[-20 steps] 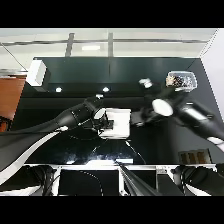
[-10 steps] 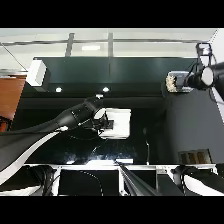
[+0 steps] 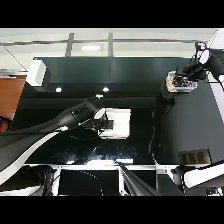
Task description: Fold the box and place the chain.
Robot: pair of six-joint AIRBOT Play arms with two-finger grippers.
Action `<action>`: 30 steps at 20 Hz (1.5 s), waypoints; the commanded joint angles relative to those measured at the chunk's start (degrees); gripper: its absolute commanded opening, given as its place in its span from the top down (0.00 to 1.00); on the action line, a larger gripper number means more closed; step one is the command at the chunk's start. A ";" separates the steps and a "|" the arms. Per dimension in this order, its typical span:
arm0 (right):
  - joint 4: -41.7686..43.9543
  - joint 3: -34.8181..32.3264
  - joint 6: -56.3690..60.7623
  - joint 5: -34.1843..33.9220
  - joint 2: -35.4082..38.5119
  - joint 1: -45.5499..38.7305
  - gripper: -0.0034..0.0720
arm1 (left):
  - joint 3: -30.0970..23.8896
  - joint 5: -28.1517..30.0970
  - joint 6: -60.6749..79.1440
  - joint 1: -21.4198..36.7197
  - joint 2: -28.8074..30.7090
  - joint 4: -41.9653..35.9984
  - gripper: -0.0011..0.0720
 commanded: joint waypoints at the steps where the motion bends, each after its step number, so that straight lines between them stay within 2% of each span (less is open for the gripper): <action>1: 0.87 2.49 -1.09 -1.18 -4.98 -0.90 0.23 | 0.02 -0.04 0.02 0.00 0.02 0.00 0.95; 7: -0.42 2.49 -1.09 -1.16 -7.08 -0.94 0.24 | 0.02 -0.04 0.02 0.00 0.02 0.00 0.95; 9: 0.81 2.51 -2.97 -0.33 -7.06 -0.87 0.69 | 0.02 -0.04 0.02 0.00 0.02 0.00 0.95; 10: 0.90 2.82 -3.37 1.14 -6.99 -0.83 0.84 | 0.02 -0.04 0.02 0.00 0.02 0.00 0.95; 12: 0.55 4.63 -3.82 4.90 -6.01 -0.87 0.94 | 0.02 -0.04 0.02 0.00 0.02 0.00 0.95; 17: 0.50 5.81 -7.19 8.41 6.49 -0.90 0.94 | 0.02 -0.02 0.02 0.00 0.02 0.00 0.95; 24: 2.38 5.81 -10.97 6.84 22.80 -0.96 0.94 | 0.02 -0.09 0.02 0.00 0.02 -0.02 0.95; 27: 7.45 5.81 -13.53 7.56 27.63 -0.96 0.94 | 0.02 -0.09 0.02 -0.02 0.02 -0.02 0.95; 30: 16.98 5.79 -17.25 12.59 32.98 -0.68 0.94 | 0.02 -0.07 0.02 0.00 0.02 -0.02 0.95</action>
